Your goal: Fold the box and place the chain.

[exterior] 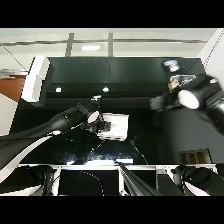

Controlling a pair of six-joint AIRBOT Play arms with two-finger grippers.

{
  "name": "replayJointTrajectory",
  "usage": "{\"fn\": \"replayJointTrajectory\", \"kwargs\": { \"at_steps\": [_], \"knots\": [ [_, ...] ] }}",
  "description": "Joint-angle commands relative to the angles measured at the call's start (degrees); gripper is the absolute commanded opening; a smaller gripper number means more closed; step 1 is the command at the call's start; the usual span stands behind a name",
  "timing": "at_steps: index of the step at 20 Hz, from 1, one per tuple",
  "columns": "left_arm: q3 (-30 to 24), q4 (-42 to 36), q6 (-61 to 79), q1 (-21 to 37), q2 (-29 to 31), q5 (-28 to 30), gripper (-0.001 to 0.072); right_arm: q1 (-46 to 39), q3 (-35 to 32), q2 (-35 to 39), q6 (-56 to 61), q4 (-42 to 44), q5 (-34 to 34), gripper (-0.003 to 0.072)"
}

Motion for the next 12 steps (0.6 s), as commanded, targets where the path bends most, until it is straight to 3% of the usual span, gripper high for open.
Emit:
{"fn": "replayJointTrajectory", "kwargs": {
  "at_steps": [1, 2, 3, 6, 12],
  "knots": [
    [-0.02, 0.04, 0.04, 0.04, 0.00, 0.20, 0.0027, -13.90, -1.42, 1.60, -4.02, -10.95, -8.28, 0.0388],
    [-0.02, 0.04, 0.07, 0.04, 0.02, 0.15, 0.0027, -19.74, -2.36, 1.18, -3.82, -7.34, -13.70, 0.0626],
    [-0.02, 0.04, 0.07, 0.09, 0.02, 0.13, 0.0028, -25.29, -2.69, 0.11, -4.20, -2.89, -17.31, 0.0711],
    [-0.02, -0.22, 0.09, 0.09, 0.02, -0.07, 0.0028, -38.66, -2.49, -6.08, -10.25, 14.21, -27.76, 0.0711],
    [-0.02, -0.46, 0.00, 0.28, 0.00, 0.00, 0.0028, -42.93, 9.53, -24.30, -4.52, 15.19, -26.86, 0.0703]
  ]
}}
